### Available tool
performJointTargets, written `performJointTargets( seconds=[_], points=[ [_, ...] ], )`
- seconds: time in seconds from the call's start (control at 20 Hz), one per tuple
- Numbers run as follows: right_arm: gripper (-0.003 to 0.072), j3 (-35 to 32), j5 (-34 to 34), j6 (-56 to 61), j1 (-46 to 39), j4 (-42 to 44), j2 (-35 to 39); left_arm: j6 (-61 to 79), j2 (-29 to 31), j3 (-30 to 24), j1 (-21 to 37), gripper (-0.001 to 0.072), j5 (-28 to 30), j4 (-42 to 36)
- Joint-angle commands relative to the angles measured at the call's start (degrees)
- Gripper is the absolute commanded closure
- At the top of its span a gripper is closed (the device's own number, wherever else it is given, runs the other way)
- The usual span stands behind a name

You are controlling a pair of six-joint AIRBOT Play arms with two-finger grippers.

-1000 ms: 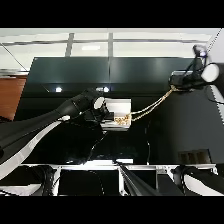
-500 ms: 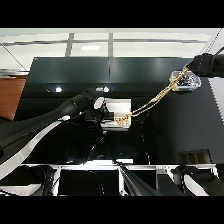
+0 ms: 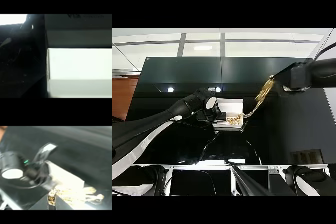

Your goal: Fold the box and place the chain.

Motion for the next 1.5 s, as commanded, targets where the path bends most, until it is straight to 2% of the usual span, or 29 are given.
performJointTargets(
  seconds=[0.0, 0.2, 0.6, 1.05, 1.1, 1.15, 1.2, 1.35, 1.45],
  points=[
    [0.0676, -1.9, -2.1, -1.2, 5.5, 4.1, -2.1, 0.0, 0.0, 0.0, 0.0, 0.0677, 0.0, 0.0],
    [0.0675, -5.5, -4.2, -1.9, 8.1, 3.7, -7.3, 0.0, 0.0, 0.0, 0.0, 0.0677, 0.0, 0.0],
    [0.0675, -19.0, -12.5, -2.0, 8.1, 3.2, -14.2, 0.0, 0.0, 0.0, 0.0, 0.0677, -0.2, 0.0],
    [0.0671, -20.2, -15.3, -3.2, 10.6, 5.1, -17.5, 0.0, 0.0, 0.0, 0.0, 0.0677, -0.2, 0.0],
    [0.0605, -20.2, -15.7, -3.2, 10.5, 4.8, -17.5, 0.0, 0.0, 0.0, 0.0, 0.0677, -0.2, 0.0],
    [0.0461, -20.2, -16.2, -3.2, 10.2, 4.2, -17.5, 0.0, 0.0, 0.0, 0.0, 0.0677, -0.2, 0.0],
    [0.0401, -20.2, -16.2, -3.3, 9.4, 3.3, -17.5, 0.0, 0.0, 0.0, 0.0, 0.0677, -0.2, 0.0],
    [0.0401, -20.2, -14.5, -7.0, 4.9, 1.8, -17.4, 0.0, 0.0, 0.0, 0.0, 0.0677, -0.2, 0.0],
    [0.0401, -20.9, -13.6, -10.3, 3.0, -2.6, -17.2, 0.0, 0.0, 0.0, 0.0, 0.0677, -0.2, 0.0]
  ],
)
